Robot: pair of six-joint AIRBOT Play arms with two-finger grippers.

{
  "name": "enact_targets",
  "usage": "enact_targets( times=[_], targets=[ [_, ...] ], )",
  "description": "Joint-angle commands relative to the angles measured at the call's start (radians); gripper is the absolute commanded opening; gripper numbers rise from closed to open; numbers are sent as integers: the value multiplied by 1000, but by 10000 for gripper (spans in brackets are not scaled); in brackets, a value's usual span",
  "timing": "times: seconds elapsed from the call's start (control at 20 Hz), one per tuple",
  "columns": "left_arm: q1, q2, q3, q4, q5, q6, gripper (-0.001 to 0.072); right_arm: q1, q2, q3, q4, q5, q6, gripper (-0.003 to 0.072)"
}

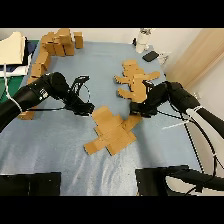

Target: Fold the box.

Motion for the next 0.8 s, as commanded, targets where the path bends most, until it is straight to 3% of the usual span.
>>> enact_targets(
  times=[0.0, 0.05, 0.1, 0.25, 0.45, 0.5, 0.6, 0.65, 0.7, 0.75],
  targets=[
    [0, 0, 1, -16, -1, 0, 9, -5, -20, 0, -44, -80, -130, 497],
    [0, 0, 1, -21, -1, 0, 10, -11, -32, 0, -7, -97, -192, 489],
    [0, 0, 1, -22, -1, 0, 10, -20, -47, 0, 46, -113, -266, 432],
    [0, 0, 1, -24, -1, 0, 10, -33, -90, 5, 142, -118, -435, 432],
    [0, 0, 1, -28, -1, 0, 10, -33, -164, 48, 155, -173, -534, 419],
    [0, 0, 1, -31, -1, 0, 10, -33, -183, 61, 149, -187, -542, 338],
    [0, 0, 1, -39, -1, 0, 10, -33, -200, 80, 146, -185, -567, 313],
    [0, 0, 1, -42, -1, 0, 10, -33, -200, 90, 147, -192, -578, 229],
    [0, 0, 1, -43, -2, 0, 10, -33, -200, 98, 148, -216, -593, 194],
    [0, 0, 1, -44, -2, 0, 10, -33, -199, 101, 153, -244, -608, 76]
  ],
)
